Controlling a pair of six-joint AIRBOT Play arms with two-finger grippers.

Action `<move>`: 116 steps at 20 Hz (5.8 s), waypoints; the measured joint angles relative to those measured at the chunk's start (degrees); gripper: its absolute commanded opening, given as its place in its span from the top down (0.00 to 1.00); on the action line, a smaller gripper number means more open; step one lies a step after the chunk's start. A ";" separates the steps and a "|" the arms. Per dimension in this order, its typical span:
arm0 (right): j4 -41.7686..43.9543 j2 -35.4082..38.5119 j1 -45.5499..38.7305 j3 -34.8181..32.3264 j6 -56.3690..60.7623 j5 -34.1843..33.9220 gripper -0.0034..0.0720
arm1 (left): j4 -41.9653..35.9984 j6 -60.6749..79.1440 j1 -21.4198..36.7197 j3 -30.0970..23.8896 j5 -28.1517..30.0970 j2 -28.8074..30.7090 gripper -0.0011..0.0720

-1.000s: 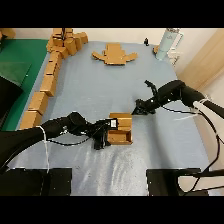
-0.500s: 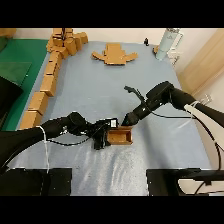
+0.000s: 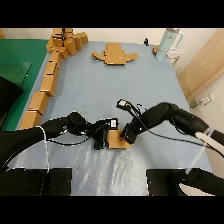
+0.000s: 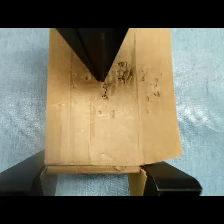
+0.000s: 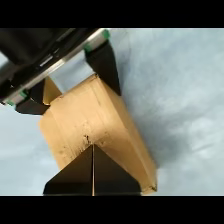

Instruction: Fold the box.

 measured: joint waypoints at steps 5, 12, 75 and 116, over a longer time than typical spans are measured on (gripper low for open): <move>-13.00 10.29 9.20 -8.50 -0.22 17.11 0.95 | 0.00 0.04 0.02 0.00 0.13 0.00 0.35; -20.92 18.03 17.16 -16.33 -0.28 28.74 0.54 | 0.02 0.07 0.00 0.00 0.00 0.00 0.35; -26.82 16.52 21.42 -16.33 -8.17 32.76 0.75 | -0.02 0.04 0.00 0.00 0.04 0.00 0.35; -23.17 14.19 21.40 -15.15 -8.13 30.51 0.84 | 0.02 0.04 0.00 0.00 0.02 0.00 0.35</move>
